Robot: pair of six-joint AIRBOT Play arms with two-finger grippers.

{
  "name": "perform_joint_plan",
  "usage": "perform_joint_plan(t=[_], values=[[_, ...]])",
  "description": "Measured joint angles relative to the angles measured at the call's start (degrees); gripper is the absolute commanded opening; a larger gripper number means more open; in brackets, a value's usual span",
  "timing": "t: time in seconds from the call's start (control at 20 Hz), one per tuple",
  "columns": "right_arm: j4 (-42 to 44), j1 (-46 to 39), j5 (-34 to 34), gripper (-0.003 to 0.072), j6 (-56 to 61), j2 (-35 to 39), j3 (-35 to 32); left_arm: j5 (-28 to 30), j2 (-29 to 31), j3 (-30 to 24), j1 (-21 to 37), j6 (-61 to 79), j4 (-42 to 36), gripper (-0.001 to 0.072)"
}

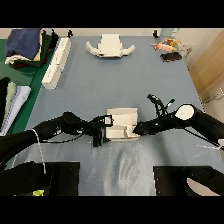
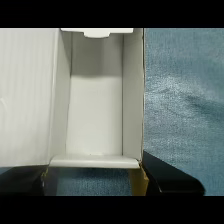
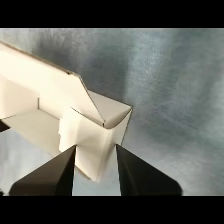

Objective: Fold the box.

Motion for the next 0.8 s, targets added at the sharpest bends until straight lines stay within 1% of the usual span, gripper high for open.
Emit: perform_joint_plan(t=[0.2, 0.3, 0.45, 0.6, 0.7, 0.75, 0.8], values=[[-13.0, 8.8, -0.4, 0.0366, 15.9, -3.7, 5.6, 0.0, 0.0, 0.0, 0.0, 0.0, 0.0, 0.0519], [-20.2, 13.7, 1.1, 0.0365, 25.0, -6.5, 9.0, 0.0, 0.0, 0.0, 0.0, 0.0, 0.0, 0.0519], [-30.9, 20.3, 5.7, 0.0364, 38.3, -11.7, 14.8, 0.0, 0.0, 0.0, 0.0, 0.0, 0.0, 0.0519], [-37.6, 24.3, 9.7, 0.0364, 47.8, -16.7, 19.6, 0.0, 0.0, 0.0, 0.0, 0.0, 0.0, 0.0519], [-40.0, 25.6, 11.2, 0.0364, 52.3, -19.2, 21.5, 0.0, 0.0, 0.0, 0.0, 0.0, 0.0, 0.0519], [-40.8, 26.0, 11.9, 0.0327, 54.2, -20.2, 22.0, 0.0, 0.0, 0.0, 0.0, 0.0, 0.0, 0.0519], [-41.4, 26.3, 12.9, 0.0263, 55.6, -21.0, 22.4, 0.0, 0.0, 0.0, 0.0, 0.0, 0.0, 0.0519]])
